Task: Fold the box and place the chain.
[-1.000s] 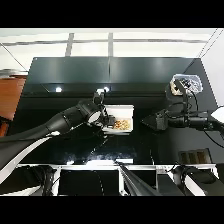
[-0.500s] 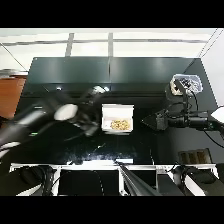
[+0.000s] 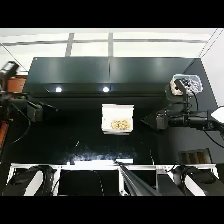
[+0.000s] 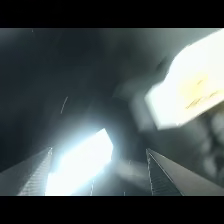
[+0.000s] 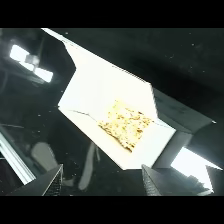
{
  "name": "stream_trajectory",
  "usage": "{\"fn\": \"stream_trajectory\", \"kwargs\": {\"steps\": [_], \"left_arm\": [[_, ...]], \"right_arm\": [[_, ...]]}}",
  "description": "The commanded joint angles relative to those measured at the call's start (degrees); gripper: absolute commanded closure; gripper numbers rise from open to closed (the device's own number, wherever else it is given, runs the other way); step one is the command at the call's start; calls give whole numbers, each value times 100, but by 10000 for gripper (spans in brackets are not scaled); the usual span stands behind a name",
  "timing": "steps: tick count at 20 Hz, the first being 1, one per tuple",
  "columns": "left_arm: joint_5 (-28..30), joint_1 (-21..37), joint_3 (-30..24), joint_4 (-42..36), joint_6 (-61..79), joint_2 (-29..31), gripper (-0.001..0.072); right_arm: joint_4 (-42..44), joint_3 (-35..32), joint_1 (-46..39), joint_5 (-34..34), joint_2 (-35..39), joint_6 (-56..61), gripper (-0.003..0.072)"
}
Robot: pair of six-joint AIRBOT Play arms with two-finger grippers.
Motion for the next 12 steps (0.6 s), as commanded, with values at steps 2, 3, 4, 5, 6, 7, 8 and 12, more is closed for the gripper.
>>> {"fn": "stream_trajectory", "kwargs": {"steps": [2, 3, 4, 5, 6, 7, 8, 12], "left_arm": [[214, 190, -608, -1357, 3014, -55, 14], [328, -26, -769, -1283, 3156, -109, 14], [494, -221, -925, -1268, 3156, -168, 14], [680, -365, -1054, -1250, 3154, -227, 17], [848, -474, -1158, -1250, 3154, -293, 20], [1027, -542, -1191, -1248, 3154, -369, 20], [1191, -562, -1189, -1250, 3152, -437, 21], [1375, -562, -1189, -1386, 3327, -511, 21]], "right_arm": [[-341, 0, -4, -26, 4, 7, 116], [-330, 0, -4, -74, 4, 9, 116], [-330, 0, -4, -140, 4, 31, 117], [-332, 0, -4, -190, 4, 31, 116], [-332, 0, -4, -245, 4, 35, 117], [-332, 0, -4, -260, 4, 61, 116], [-337, 0, -4, -273, 4, 96, 117], [-334, 0, -4, -284, 4, 284, 117]]}}
